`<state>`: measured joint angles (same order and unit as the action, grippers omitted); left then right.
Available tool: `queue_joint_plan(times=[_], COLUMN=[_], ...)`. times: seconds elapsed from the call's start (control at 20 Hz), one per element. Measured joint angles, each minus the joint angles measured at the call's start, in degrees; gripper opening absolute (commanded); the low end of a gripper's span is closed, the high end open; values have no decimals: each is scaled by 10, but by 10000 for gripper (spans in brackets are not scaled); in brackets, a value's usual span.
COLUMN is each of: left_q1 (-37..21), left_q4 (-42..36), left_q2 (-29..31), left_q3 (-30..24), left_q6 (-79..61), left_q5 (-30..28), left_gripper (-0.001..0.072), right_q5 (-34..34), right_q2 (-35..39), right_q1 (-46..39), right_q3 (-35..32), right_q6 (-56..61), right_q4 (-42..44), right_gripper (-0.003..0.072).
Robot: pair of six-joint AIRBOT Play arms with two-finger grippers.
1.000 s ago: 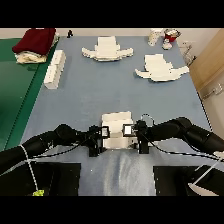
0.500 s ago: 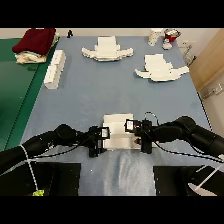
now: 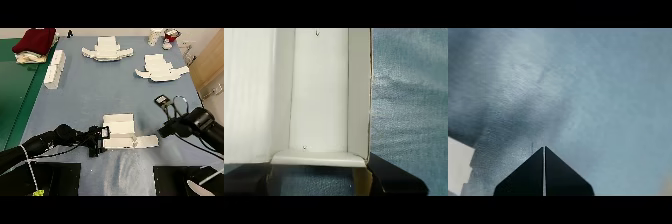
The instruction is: Fold the box.
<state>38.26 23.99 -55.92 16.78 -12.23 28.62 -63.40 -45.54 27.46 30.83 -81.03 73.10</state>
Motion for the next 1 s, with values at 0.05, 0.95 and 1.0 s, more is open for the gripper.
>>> queue_joint_plan(times=[0.05, 0.95, 1.0], left_q1=[0, 0, 0], left_q4=[0, 0, 0], left_q2=[0, 0, 0], left_q3=[0, 0, 0], left_q6=[0, 0, 0], left_q5=[0, 0, 0], left_gripper=[403, 403, 403], right_q5=[-6, -16, -11], right_q2=[-7, -66, -66], right_q1=[-40, -153, -142], right_q3=[1, -47, -47], right_q6=[21, -88, -89], right_q4=[33, 512, 516], right_gripper=[4, 22, 44])
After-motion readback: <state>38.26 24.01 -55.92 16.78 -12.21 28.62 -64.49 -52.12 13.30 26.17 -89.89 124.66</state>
